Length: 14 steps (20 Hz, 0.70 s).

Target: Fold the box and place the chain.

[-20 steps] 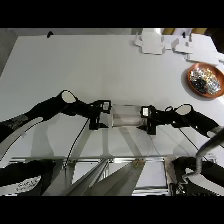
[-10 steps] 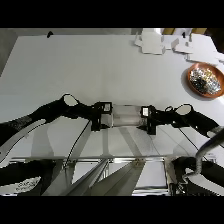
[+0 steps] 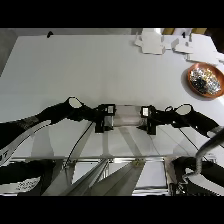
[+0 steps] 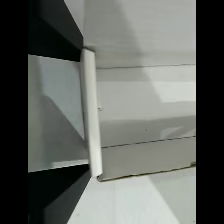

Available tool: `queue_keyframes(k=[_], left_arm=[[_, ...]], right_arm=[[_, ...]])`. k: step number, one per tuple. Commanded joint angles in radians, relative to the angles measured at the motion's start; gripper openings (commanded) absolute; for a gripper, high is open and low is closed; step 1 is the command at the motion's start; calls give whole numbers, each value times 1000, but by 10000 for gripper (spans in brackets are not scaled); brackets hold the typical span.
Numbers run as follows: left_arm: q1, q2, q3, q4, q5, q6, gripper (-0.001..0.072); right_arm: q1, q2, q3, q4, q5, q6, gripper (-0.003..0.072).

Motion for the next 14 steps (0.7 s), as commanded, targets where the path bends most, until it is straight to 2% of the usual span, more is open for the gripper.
queue_keyframes(k=[1, 14], left_arm=[[-4, -3, 0, -40, 6, 46, 705], [-4, -16, 0, -100, 9, 84, 691]], right_arm=[[0, 0, 0, 0, 0, 0, 396], [0, 0, 0, 0, 0, 0, 396]])
